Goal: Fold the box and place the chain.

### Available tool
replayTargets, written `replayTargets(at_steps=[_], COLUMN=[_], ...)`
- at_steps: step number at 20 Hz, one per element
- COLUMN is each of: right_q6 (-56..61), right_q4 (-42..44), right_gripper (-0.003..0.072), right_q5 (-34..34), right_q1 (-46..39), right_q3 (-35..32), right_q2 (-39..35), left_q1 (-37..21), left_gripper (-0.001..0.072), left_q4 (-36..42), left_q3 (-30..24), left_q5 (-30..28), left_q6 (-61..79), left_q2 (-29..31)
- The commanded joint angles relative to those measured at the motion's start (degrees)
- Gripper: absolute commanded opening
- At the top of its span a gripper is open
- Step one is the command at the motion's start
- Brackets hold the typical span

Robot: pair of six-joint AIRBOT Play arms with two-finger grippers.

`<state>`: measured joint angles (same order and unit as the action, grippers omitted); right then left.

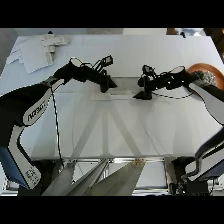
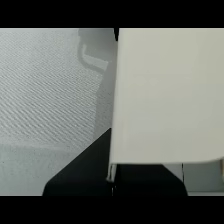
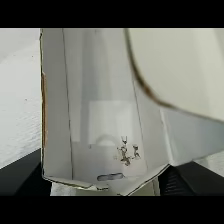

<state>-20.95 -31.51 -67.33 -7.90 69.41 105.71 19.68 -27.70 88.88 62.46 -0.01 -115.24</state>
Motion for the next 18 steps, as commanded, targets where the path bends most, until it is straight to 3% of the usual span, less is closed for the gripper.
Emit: replayTargets(at_steps=[1,18], right_q6=[-1.7,-3.6], right_q4=[-0.2,-1.5], right_gripper=[0.0653,0.0653], right_q5=[-0.9,-2.7], right_q1=[0.0,0.3], right_q3=[1.1,1.1], right_q2=[1.0,1.0], left_q1=[0.0,0.0], left_gripper=[0.0009,0.0009], left_q4=[0.0,0.0], left_q3=[0.0,0.0], left_q5=[-0.1,-0.1], left_q6=[0.0,0.0], left_q2=[0.0,0.0])
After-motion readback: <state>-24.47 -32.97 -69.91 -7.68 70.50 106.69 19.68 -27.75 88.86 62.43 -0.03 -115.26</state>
